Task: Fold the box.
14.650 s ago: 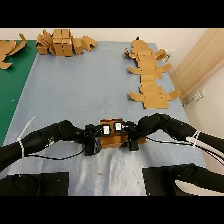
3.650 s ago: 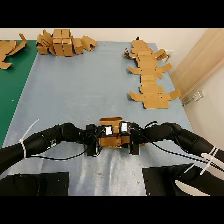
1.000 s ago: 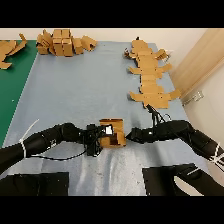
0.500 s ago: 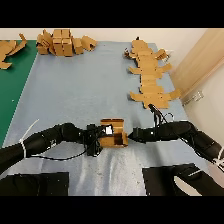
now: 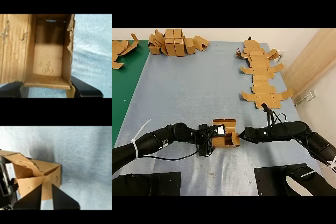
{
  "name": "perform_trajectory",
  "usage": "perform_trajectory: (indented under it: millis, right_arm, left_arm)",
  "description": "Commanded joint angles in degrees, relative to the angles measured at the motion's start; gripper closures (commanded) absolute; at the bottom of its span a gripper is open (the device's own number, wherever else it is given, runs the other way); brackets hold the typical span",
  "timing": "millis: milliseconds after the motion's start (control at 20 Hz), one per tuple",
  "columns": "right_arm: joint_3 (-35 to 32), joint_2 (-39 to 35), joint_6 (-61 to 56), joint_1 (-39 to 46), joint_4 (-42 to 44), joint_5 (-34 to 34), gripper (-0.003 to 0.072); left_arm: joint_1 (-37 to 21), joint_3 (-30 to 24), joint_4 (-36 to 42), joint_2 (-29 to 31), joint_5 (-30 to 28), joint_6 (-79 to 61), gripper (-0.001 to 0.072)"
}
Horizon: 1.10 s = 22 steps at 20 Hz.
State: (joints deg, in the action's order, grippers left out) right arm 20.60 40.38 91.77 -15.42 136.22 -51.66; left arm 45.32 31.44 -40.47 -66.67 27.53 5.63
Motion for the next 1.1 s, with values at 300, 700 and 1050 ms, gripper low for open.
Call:
perform_trajectory:
  millis: [300,700,1050]
  right_arm:
    - [0.0,0.1,1.3,-2.7,-0.4,0.3,0.0388]
    - [7.3,7.5,-14.8,-14.0,-17.8,3.1,0.0388]
    - [17.0,14.4,-47.3,-29.3,-44.7,-3.9,0.0388]
  left_arm:
    - [0.0,0.0,0.0,0.0,0.0,0.0,0.0148]
    - [0.0,0.0,0.0,0.0,0.0,0.0,0.0148]
    - [0.0,0.0,0.0,0.0,0.0,0.0,0.0148]
